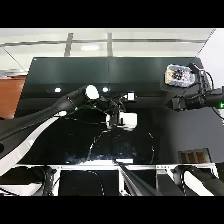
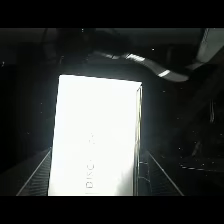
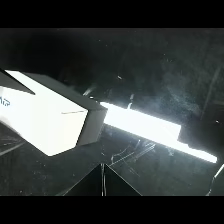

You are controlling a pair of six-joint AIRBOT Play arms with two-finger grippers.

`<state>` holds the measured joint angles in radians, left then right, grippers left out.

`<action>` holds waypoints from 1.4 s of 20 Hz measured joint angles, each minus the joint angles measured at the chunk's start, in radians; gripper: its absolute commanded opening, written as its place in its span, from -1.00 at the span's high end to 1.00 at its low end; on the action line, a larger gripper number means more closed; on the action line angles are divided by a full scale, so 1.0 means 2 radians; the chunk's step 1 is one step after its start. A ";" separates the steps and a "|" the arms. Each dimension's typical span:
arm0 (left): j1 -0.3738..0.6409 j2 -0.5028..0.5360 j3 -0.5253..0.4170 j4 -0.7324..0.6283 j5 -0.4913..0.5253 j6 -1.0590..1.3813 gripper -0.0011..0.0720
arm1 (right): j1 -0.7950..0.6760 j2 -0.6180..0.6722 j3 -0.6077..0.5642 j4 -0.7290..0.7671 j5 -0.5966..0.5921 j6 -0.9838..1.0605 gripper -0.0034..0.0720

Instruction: Fold the box and place the chain.

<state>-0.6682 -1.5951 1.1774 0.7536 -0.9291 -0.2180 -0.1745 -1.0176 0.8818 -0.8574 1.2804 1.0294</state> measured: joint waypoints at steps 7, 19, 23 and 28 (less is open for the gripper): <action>-0.006 -0.006 0.000 0.008 -0.005 0.037 -0.98 | 0.000 0.000 0.000 0.000 -0.001 0.000 0.87; 0.072 0.025 0.033 0.159 0.033 -0.164 -0.14 | 0.000 0.000 0.000 0.001 -0.003 0.000 0.87; 0.222 0.043 0.037 0.215 0.046 -0.275 -0.14 | 0.000 0.000 0.000 0.016 -0.008 0.002 0.87; 0.408 0.023 0.073 0.243 0.063 -0.380 -0.15 | 0.017 0.000 0.000 0.043 -0.049 0.004 0.87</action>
<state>0.1482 -1.5497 1.3231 1.2396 -0.8040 -0.9771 -0.1402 -1.0180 0.8818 -0.7712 1.1831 1.0370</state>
